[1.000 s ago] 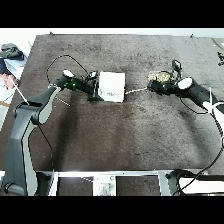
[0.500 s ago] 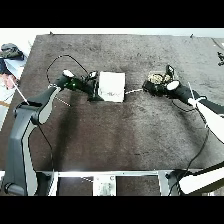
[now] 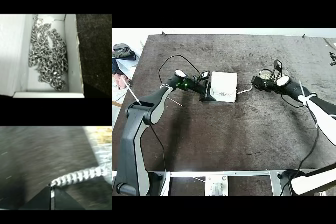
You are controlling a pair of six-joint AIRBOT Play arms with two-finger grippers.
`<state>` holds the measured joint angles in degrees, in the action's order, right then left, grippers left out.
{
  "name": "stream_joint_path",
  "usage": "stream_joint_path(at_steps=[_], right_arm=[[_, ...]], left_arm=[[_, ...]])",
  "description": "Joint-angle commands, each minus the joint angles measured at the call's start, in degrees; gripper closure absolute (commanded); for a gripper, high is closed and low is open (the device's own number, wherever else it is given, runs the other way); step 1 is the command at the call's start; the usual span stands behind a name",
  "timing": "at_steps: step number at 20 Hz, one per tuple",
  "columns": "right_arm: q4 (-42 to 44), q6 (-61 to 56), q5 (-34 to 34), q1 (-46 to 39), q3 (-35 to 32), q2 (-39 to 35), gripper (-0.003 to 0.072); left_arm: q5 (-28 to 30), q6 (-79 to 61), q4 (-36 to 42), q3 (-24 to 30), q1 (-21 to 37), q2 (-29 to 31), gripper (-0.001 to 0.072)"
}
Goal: Fold the box and place the chain.
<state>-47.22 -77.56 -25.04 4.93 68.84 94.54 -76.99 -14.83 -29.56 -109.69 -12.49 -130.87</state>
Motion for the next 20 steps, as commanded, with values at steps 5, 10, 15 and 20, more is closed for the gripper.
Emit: stream_joint_path(at_steps=[5, 10, 15, 20], right_arm=[[-0.2, 6.3, -2.2, 8.5, 0.2, -21.0, 0.0673], [-0.1, 7.5, 5.4, 16.2, 0.3, -27.7, 0.0673], [-0.5, 7.3, 8.9, 22.0, 0.3, -24.1, 0.0674], [-0.5, 4.2, 4.8, 22.9, 0.2, -15.0, 0.0673]], left_arm=[[0.0, 0.0, 0.0, 0.0, 0.0, 0.0, 0.0253], [0.0, 0.0, 0.0, 0.0, 0.0, 0.0, 0.0253], [0.0, 0.0, 0.0, 0.0, 0.0, 0.0, 0.0253], [0.0, 0.0, 0.0, 0.0, 0.0, 0.0, 0.0253]])
